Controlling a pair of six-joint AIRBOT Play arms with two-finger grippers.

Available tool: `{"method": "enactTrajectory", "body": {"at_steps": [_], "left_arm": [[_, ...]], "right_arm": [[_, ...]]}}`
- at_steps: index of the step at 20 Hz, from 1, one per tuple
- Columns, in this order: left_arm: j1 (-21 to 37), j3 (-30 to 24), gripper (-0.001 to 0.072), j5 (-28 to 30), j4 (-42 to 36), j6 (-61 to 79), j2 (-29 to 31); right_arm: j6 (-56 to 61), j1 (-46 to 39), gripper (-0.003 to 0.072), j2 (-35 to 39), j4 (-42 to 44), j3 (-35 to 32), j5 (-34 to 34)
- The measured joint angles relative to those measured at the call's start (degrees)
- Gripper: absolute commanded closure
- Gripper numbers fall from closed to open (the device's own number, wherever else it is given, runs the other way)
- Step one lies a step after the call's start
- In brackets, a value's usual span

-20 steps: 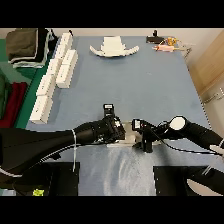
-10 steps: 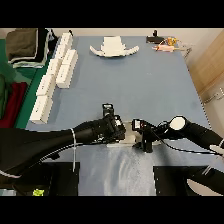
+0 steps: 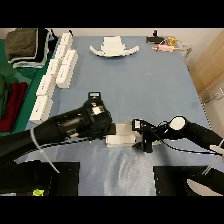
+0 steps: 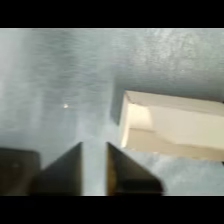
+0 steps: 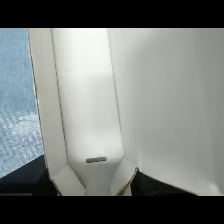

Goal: Fold the box.

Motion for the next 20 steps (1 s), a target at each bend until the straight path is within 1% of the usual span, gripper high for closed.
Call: {"method": "enactTrajectory", "body": {"at_steps": [3, 6, 9, 12, 14, 17, 18, 19, 20], "left_arm": [[4.5, 0.0, 0.0693, -4.6, -3.2, 8.7, 4.0], [10.3, -0.3, 0.0693, -4.5, -7.1, 23.6, 5.5], [14.3, -1.3, 0.0693, 1.4, -9.4, 39.5, 6.1], [16.1, -3.5, 0.0695, 7.8, -9.9, 54.7, 6.4], [17.9, -6.6, 0.0697, 11.2, -11.0, 65.5, 7.2], [22.6, -14.1, 0.0692, 17.7, -16.4, 83.3, 10.9], [24.2, -16.6, 0.0646, 19.7, -19.0, 89.5, 12.4], [26.2, -19.3, 0.0280, 21.6, -22.4, 96.8, 14.0], [28.2, -21.7, 0.0017, 22.9, -26.1, 104.1, 15.2]], "right_arm": [[0.0, 0.0, 0.0175, 0.0, 0.0, 0.0, 0.0], [0.0, 0.0, 0.0174, 0.0, 0.0, 0.0, 0.0], [0.0, 0.0, 0.0174, 0.0, 0.0, 0.0, 0.0], [0.0, 0.0, 0.0174, 0.0, 0.0, 0.0, 0.0], [0.0, 0.0, 0.0174, 0.0, 0.0, 0.0, 0.0], [0.0, 0.0, 0.0175, 0.0, 0.0, 0.0, 0.0], [0.0, 0.0, 0.0175, 0.0, 0.0, 0.0, 0.0], [0.0, 0.0, 0.0175, 0.0, 0.0, 0.0, 0.0], [0.0, 0.0, 0.0175, 0.0, 0.0, 0.0, 0.0]]}}
